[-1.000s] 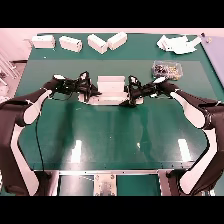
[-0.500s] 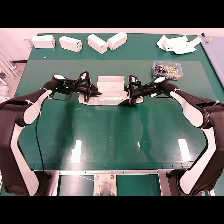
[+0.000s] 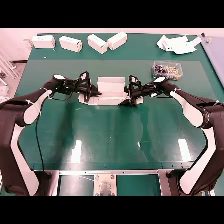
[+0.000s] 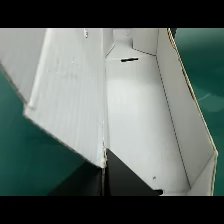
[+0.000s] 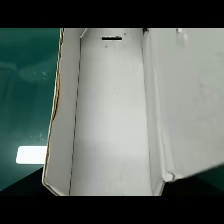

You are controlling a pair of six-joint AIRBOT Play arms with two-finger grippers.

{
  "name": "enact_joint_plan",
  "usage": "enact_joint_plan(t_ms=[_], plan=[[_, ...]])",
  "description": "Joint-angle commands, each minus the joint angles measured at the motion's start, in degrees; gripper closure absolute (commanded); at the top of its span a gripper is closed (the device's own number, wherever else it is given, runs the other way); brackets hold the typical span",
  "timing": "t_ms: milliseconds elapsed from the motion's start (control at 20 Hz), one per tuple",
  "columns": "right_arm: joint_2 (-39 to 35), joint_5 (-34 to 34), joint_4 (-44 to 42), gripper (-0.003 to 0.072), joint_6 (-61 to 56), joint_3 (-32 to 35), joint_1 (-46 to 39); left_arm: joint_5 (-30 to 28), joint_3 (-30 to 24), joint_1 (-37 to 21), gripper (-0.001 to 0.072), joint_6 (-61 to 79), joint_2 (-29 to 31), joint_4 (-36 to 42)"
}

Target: Fold the box and place the chain.

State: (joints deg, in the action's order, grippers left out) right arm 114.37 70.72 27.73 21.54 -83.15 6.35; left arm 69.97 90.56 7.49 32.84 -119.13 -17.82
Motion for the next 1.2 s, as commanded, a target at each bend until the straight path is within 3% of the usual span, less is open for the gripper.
enact_joint_plan(t_ms=[0, 1150], plan=[[0.04, 0.07, 0.28, 0.0105, 0.17, -0.02, -0.02, -0.11, -0.02, -0.04, 0.0687, 0.04, 0.02, 0.00], [0.04, 0.11, 0.11, 0.0106, 0.13, 0.00, 0.00, 1.62, -0.02, -0.04, 0.0684, -0.02, 0.02, 2.54]])
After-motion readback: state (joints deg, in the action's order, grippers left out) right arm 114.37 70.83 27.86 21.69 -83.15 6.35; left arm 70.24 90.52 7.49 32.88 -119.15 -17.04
